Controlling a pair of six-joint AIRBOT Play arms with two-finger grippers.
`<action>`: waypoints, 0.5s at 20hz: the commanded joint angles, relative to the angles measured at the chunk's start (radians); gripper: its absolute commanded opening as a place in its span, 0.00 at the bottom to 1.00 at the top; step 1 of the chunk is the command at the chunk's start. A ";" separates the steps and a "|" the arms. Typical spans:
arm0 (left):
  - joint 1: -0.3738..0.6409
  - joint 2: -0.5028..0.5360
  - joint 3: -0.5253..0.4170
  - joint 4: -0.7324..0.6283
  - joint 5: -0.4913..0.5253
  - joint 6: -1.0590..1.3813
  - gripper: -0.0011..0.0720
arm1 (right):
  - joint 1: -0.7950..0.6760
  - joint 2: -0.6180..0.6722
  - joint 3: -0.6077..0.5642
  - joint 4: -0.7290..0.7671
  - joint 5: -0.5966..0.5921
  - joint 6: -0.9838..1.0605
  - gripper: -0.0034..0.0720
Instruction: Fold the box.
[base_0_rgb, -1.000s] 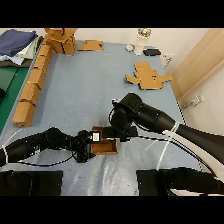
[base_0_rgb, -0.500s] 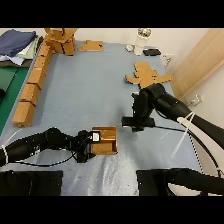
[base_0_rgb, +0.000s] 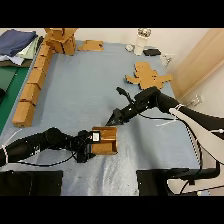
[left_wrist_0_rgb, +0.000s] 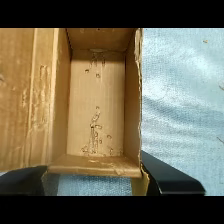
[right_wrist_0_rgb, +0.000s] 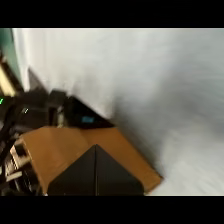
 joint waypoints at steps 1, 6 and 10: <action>0.000 0.000 0.001 0.000 0.000 0.000 0.66 | 0.093 0.058 -0.064 0.031 -0.016 -0.238 0.05; 0.000 0.000 0.001 0.000 0.000 0.000 0.66 | 0.174 0.217 -0.148 -0.068 0.061 -0.300 0.05; 0.000 0.000 0.001 0.000 -0.001 0.000 0.66 | 0.261 0.282 -0.227 -0.161 0.222 -0.331 0.05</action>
